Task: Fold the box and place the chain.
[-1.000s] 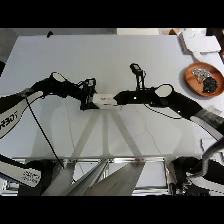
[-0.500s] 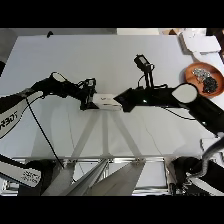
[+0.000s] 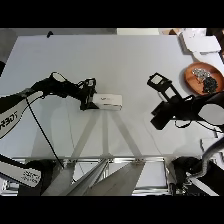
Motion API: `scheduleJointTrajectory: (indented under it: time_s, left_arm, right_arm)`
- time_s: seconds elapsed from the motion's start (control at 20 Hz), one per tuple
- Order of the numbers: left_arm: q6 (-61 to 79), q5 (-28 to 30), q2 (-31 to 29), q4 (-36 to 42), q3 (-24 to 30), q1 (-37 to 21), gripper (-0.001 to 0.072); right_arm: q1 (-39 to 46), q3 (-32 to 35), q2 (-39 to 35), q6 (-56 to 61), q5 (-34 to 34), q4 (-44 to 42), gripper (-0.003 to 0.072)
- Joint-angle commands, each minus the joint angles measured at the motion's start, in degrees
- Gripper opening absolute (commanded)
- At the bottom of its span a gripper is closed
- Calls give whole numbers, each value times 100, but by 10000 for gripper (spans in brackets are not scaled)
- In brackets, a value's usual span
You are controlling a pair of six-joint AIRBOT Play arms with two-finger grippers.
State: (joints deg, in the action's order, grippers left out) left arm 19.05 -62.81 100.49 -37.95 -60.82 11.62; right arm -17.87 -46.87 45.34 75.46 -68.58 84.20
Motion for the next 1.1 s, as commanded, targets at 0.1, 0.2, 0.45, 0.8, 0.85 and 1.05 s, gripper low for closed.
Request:
scheduleJointTrajectory:
  time_s: [0.1,0.2,0.45,0.8,0.85,1.05]
  left_arm:
    - [2,2,-2,-2,2,2,316]
    - [0,4,0,-2,2,2,316]
    - [2,81,0,17,2,2,316]
    - [2,-129,0,15,2,2,315]
    - [4,-122,2,22,2,4,310]
    - [-26,-225,-70,11,2,2,6]
  right_arm:
    - [815,17,-68,1196,-92,1672,14]
    - [1504,68,-66,1305,-11,1768,14]
    - [3539,201,-42,1257,398,1797,13]
    - [4815,201,52,1261,627,1727,14]
    - [4850,201,55,1261,673,1729,14]
    - [4848,201,55,1261,763,1591,14]
